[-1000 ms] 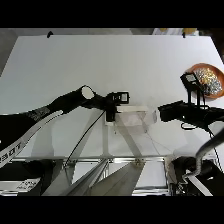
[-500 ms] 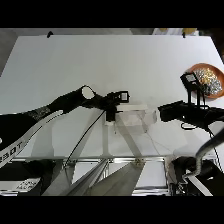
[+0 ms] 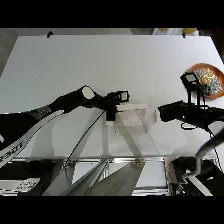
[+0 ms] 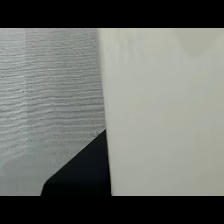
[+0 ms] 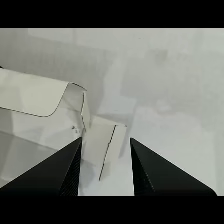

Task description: Fold the box and place the chain.

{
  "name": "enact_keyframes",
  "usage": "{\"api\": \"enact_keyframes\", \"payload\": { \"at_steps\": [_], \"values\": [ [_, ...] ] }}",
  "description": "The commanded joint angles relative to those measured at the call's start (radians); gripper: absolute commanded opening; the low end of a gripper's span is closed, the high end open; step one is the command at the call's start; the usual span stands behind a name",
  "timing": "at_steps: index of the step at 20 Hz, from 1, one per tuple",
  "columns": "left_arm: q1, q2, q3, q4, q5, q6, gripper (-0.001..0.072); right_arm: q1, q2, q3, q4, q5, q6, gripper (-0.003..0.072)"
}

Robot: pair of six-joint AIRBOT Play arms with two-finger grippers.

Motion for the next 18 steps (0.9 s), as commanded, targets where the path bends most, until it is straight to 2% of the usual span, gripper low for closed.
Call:
{"api": "enact_keyframes", "payload": {
  "at_steps": [1, 8, 11, 12, 13, 15, 17, 18],
  "values": [
    [-0.001, -0.002, -0.001, 0.003, -0.006, 0.001, 0.0013, 0.001, 0.0, 0.001, 0.0, 0.0, 0.0, 0.0341],
    [-0.001, -0.002, -0.001, 0.003, -0.01, 0.002, 0.0015, 0.001, 0.0, 0.001, 0.001, 0.01, -0.007, 0.034],
    [-0.001, -0.002, -0.001, 0.002, -0.009, 0.001, 0.0014, 0.001, 0.0, 0.001, 0.01, 0.046, -0.1, 0.0336],
    [-0.001, -0.002, -0.001, 0.002, -0.009, 0.001, 0.0014, 0.001, 0.0, 0.001, 0.02, 0.058, -0.136, 0.0283],
    [-0.001, -0.002, -0.001, 0.002, -0.009, 0.001, 0.0014, 0.001, 0.0, 0.001, 0.048, 0.072, -0.193, 0.0169],
    [-0.001, -0.002, -0.001, 0.002, -0.01, 0.001, 0.0014, 0.001, -0.003, 0.0, 0.167, 0.083, -0.412, 0.0015],
    [-0.001, -0.002, -0.001, 0.002, -0.009, 0.001, 0.0014, 0.001, -0.022, -0.001, 0.339, 0.102, -0.729, 0.0019],
    [-0.001, -0.002, -0.001, 0.002, -0.01, 0.002, 0.0014, 0.001, -0.039, -0.001, 0.375, 0.119, -0.818, 0.0019]
  ]
}}
